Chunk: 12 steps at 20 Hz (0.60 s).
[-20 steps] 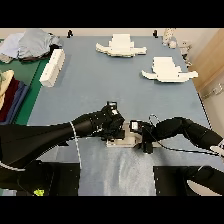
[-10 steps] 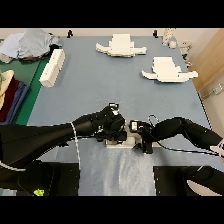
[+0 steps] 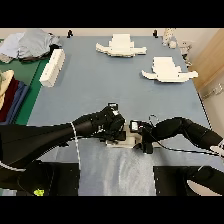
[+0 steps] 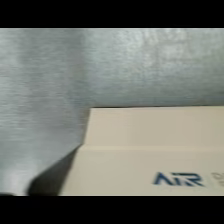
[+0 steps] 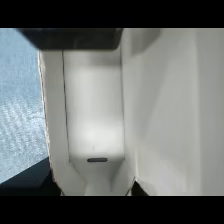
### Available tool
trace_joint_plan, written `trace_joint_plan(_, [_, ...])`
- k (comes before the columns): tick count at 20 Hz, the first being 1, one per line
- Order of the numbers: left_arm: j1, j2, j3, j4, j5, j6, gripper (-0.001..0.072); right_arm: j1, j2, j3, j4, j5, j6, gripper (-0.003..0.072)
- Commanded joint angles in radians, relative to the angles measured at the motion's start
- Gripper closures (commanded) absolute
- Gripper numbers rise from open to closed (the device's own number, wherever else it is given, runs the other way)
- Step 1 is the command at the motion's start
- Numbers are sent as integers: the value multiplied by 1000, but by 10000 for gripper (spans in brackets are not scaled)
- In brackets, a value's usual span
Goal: Fold the box.
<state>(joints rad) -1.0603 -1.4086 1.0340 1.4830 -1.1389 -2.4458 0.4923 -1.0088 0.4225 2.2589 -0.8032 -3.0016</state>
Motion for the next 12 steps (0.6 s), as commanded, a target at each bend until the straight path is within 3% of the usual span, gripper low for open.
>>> trace_joint_plan(1, [0,1,1,12,-32,-18,162,0,0,0,-1,1,0,167])
trace_joint_plan(4, [0,2,41,10,-110,4,162,0,0,0,-1,1,0,167])
trace_joint_plan(7, [1,18,145,45,-241,63,162,0,0,0,-1,0,-1,167])
trace_joint_plan(12, [1,134,244,95,-340,107,163,0,0,0,-1,1,-1,167])
